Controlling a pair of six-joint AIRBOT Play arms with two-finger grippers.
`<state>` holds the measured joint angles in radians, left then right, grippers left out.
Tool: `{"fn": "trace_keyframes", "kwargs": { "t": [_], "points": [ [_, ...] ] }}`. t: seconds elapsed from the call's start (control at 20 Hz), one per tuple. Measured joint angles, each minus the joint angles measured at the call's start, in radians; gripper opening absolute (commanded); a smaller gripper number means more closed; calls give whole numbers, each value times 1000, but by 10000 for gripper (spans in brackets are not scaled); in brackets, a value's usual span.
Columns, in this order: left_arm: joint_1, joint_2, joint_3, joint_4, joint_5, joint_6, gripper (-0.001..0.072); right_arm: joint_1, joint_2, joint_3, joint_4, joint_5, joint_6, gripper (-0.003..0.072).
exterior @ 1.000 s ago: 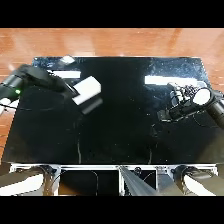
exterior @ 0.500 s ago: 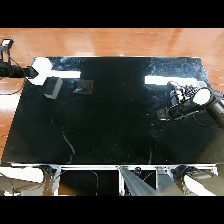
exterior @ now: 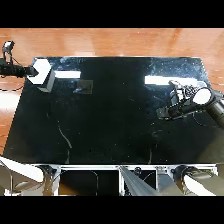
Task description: Fold the box and place the chain.
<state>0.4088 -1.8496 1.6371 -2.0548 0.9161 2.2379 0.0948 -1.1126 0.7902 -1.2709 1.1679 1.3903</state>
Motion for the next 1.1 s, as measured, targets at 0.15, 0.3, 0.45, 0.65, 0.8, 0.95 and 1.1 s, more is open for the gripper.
{"fn": "trace_keyframes", "kwargs": {
  "t": [0.15,0.3,0.45,0.65,0.8,0.95,1.1],
  "points": [
    [-3,-8,9,6,18,-29,621,0,0,0,2,-2,2,69],
    [-5,-11,46,21,52,-47,620,0,0,0,5,-1,4,69],
    [-6,-10,158,28,122,-138,190,0,0,17,-5,1,4,70],
    [-45,24,316,-63,244,-327,19,1,0,167,-58,-25,-3,41],
    [-166,121,346,-121,289,-373,18,22,-1,350,-106,22,-18,40],
    [-345,249,317,-77,319,-391,18,39,1,468,-149,112,-22,39],
    [-550,412,161,56,333,-436,19,46,5,491,-169,195,-21,39]
  ]
}}
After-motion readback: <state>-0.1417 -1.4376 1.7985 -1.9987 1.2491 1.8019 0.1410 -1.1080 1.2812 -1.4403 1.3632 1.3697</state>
